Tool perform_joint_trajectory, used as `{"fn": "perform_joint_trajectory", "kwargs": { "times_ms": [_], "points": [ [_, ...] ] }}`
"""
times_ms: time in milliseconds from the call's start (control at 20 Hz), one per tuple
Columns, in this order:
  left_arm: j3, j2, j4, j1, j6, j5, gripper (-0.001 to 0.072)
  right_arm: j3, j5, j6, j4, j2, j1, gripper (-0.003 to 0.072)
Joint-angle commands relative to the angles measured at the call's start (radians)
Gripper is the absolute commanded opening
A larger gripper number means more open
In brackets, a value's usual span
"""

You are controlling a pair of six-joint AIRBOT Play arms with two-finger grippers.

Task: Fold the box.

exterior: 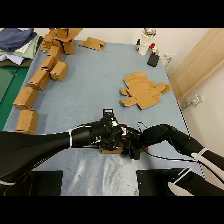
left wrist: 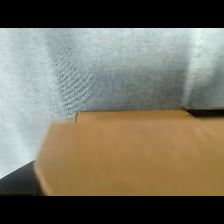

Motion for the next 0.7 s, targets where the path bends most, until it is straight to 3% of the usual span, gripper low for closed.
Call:
{"fn": "perform_joint_trajectory", "kwargs": {
  "times_ms": [0,100,550,600,650],
  "points": [
    [0.009,-0.016,0.022,-0.003,-0.005,-0.009,0.0519,0.001,0.0,0.0,0.001,0.0,0.0,0.0517],
    [0.009,-0.02,0.022,-0.003,0.004,-0.008,0.0015,0.001,0.0,0.0,0.001,0.0,0.0,0.0517],
    [0.009,-0.02,0.0,-0.003,0.005,-0.008,0.0014,0.001,0.0,0.0,0.001,0.0,0.001,0.0517],
    [0.009,-0.02,-0.005,-0.003,0.008,-0.008,0.0052,0.001,0.0,0.0,0.001,0.0,0.0,0.0517],
    [0.009,-0.02,-0.01,-0.003,0.013,-0.009,0.0363,0.001,0.0,0.0,0.001,0.0,0.0,0.0517]
  ]
}}
